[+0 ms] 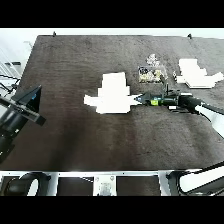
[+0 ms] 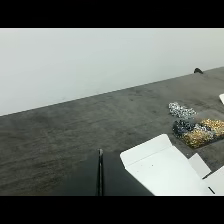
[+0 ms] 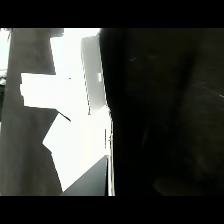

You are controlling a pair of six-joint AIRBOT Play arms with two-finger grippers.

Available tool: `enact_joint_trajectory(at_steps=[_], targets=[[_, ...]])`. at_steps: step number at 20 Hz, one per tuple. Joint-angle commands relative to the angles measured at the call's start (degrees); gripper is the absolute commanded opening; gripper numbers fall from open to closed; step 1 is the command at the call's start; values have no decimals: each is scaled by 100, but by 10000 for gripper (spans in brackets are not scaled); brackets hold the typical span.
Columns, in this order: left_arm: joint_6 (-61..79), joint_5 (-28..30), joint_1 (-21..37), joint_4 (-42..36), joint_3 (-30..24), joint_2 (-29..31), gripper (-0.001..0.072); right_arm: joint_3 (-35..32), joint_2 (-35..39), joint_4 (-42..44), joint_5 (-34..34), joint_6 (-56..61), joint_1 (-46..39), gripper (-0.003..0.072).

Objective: Fold the box and place the chain.

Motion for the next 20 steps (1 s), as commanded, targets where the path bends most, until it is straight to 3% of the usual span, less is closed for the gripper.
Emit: enact_joint_trajectory(at_steps=[1, 2, 3, 6, 9, 13, 17, 20], targets=[[28, 2, 7, -168, 4, 2, 65, -57, 92, 170, -490, -232, 365, 2], [26, -33, 4, -157, 4, 2, 315, -57, 92, 162, -592, -234, 380, 2], [26, -85, 4, -153, 4, 2, 663, -57, 92, 142, -684, -328, 391, 1], [22, -111, 7, 63, 4, -76, 697, -57, 92, 170, -929, -785, 398, 2], [20, -216, 4, 61, 13, -756, 696, -57, 94, 160, -1073, -918, 391, 2], [385, -514, 4, 72, 564, -2651, 696, -59, 94, 160, -1060, -973, 476, 2], [586, -953, -28, 326, 1707, -4575, 696, -59, 94, 407, -1062, -957, 483, 2], [557, -962, -361, 852, 2785, -5770, 695, -85, 98, 437, -1058, -955, 564, 2]])
